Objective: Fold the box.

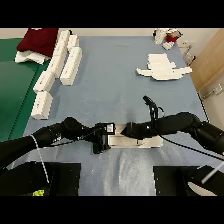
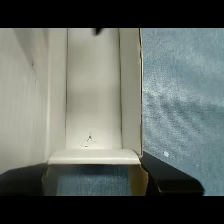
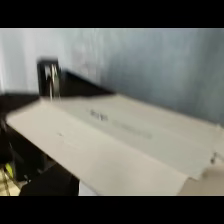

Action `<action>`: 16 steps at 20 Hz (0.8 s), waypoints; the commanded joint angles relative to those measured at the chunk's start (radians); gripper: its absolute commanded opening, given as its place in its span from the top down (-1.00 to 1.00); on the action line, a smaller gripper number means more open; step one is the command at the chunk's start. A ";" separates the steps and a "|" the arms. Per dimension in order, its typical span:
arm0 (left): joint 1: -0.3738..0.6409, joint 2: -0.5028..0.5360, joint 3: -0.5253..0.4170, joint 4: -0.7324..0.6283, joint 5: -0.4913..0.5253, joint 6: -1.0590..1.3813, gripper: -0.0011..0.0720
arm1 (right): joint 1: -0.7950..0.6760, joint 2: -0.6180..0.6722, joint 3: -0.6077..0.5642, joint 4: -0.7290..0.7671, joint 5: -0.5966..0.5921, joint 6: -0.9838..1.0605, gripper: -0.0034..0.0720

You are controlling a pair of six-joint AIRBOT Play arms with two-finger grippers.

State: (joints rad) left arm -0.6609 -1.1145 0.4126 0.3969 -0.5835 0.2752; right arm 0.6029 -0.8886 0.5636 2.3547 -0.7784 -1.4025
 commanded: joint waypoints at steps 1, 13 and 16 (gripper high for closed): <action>0.000 0.000 0.001 0.000 0.000 0.000 -0.34 | -0.054 -0.098 0.056 -0.006 0.132 0.012 0.18; 0.000 0.000 0.001 0.000 0.000 0.000 -0.33 | -0.085 -0.280 0.064 -0.019 0.097 -0.112 0.18; 0.000 0.000 0.001 0.000 0.000 0.000 -0.34 | -0.086 -0.270 0.065 -0.021 0.083 -0.135 0.18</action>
